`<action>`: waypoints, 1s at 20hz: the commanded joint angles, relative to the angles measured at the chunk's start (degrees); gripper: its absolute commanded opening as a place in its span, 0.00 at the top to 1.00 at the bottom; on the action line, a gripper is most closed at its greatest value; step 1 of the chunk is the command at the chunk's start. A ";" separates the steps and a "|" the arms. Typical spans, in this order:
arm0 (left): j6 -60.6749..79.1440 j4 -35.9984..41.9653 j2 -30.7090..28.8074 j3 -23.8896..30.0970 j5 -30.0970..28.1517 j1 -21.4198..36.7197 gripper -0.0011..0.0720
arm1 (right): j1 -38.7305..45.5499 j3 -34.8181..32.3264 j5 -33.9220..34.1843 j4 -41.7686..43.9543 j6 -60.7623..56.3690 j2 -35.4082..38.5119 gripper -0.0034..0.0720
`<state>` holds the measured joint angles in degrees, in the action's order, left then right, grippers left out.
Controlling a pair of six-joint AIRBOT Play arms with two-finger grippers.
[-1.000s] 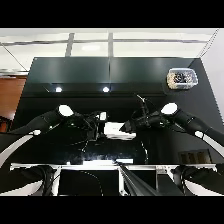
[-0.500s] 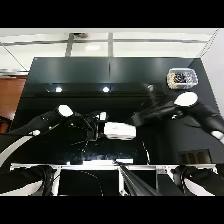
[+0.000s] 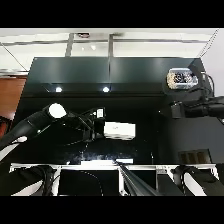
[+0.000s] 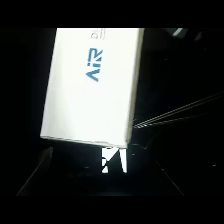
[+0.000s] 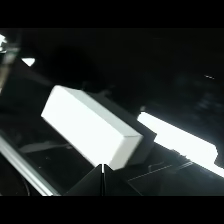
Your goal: Fold the box and place the chain.
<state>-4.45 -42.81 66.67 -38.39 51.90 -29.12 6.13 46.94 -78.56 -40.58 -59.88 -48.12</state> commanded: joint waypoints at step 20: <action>-5.03 0.66 17.57 -16.87 3.28 -9.46 0.01 | 3.15 0.00 2.64 -1.75 -0.35 1.29 0.93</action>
<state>-9.45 -39.57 83.55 -55.05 55.70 -37.28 9.23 46.94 -76.07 -42.30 -60.27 -46.87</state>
